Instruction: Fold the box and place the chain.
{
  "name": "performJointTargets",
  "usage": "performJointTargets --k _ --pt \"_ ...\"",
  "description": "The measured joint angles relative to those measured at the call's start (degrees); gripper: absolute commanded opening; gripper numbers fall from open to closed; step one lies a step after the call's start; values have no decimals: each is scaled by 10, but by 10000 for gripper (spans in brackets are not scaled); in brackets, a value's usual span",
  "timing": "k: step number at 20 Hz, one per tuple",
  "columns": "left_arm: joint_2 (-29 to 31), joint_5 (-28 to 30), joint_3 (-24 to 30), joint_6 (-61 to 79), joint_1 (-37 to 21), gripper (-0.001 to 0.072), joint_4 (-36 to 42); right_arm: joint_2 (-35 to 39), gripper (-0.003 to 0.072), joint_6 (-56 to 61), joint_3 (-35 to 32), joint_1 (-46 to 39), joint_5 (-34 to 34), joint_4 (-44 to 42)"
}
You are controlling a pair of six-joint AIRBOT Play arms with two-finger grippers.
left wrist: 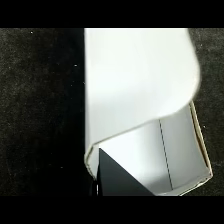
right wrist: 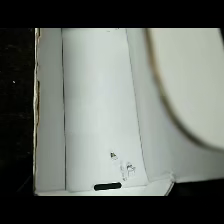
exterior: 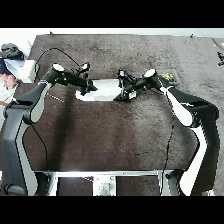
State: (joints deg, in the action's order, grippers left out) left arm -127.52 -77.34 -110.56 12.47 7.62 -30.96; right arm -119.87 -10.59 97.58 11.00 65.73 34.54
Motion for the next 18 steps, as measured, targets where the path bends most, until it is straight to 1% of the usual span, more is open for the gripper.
performJointTargets --k 8,9,11,12,13,18 --pt "0 0 0 0 0 12 0 -8 645 -13 3 0 -4 -2" --pt "0 0 0 0 0 12 0 -8 562 -13 4 0 -4 -2" --pt "0 0 0 0 0 12 0 -9 550 -14 5 0 -5 -2" --pt "0 0 0 0 0 12 0 -9 487 -14 5 0 -5 -2" --pt "0 0 0 0 0 12 0 -9 471 -15 5 0 -6 -1" --pt "0 0 0 0 0 12 0 -9 471 -16 5 0 -12 6"
